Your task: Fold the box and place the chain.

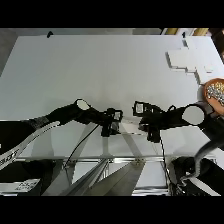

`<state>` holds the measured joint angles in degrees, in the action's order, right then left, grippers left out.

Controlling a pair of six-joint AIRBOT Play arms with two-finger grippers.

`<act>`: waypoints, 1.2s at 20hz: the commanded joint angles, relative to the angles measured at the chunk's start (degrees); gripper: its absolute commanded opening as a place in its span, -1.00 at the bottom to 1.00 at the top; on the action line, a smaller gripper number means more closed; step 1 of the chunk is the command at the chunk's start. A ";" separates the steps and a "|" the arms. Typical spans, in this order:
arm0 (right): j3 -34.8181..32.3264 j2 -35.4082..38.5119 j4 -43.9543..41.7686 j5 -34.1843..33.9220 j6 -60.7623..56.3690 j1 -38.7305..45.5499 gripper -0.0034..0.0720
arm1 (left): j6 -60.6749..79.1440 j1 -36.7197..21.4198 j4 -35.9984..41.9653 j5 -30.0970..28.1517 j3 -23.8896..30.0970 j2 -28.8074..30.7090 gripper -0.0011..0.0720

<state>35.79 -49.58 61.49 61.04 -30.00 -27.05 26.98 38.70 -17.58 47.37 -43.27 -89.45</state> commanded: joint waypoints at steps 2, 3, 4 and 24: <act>-1.42 0.04 0.11 -1.97 1.44 -0.04 -0.42 | 0.02 -0.04 -0.02 0.00 -0.04 0.00 -0.60; -1.79 0.04 0.13 -1.99 2.25 -0.04 -0.42 | 0.02 -0.04 -0.02 0.00 -0.04 0.00 -0.60; -2.16 0.04 0.17 -2.01 2.27 -0.04 -0.42 | 0.02 -0.04 -0.02 0.00 -0.04 0.00 -0.60; -4.24 0.04 -0.63 -7.06 4.63 -0.04 -0.43 | 0.02 -0.04 0.00 0.00 -0.04 0.00 -0.60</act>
<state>32.12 -49.58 61.10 54.68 -26.04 -27.07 26.94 38.63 -17.56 47.22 -43.27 -89.45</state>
